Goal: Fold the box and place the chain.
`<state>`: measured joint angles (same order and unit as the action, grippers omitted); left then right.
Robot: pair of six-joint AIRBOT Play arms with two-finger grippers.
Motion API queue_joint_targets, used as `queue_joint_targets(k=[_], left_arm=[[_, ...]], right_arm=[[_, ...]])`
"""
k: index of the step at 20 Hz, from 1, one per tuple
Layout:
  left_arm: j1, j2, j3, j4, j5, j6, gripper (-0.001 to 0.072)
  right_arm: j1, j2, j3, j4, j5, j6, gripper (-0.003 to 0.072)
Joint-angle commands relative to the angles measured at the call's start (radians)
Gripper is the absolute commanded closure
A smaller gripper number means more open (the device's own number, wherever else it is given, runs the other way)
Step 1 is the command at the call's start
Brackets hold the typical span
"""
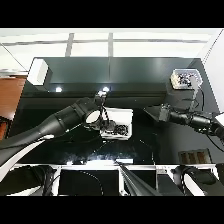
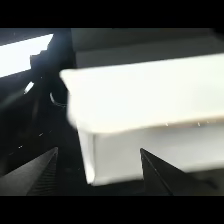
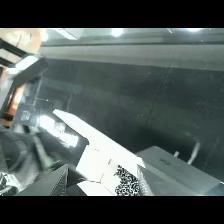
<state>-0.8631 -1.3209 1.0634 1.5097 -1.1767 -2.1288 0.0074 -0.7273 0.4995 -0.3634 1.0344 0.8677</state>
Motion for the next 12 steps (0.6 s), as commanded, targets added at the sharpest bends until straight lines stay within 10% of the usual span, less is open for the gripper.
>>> queue_joint_targets(k=[1,7,9,12], left_arm=[[0.016,0.111,0.011,0.033,-0.127,0.293,0.0138],[0.407,0.340,-0.177,-0.055,-0.134,0.681,0.0140],[0.676,0.347,-0.288,-0.378,-0.008,0.855,0.0140],[0.974,0.324,-0.446,-1.006,-0.095,1.614,0.0132]], right_arm=[[-0.006,0.001,0.001,0.000,0.004,0.000,0.0171],[-0.008,0.001,0.001,-0.008,-0.032,0.000,0.0171],[-0.008,0.001,0.001,-0.008,-0.045,0.000,0.0171],[-0.008,0.001,0.001,-0.008,-0.045,0.000,0.0171]])
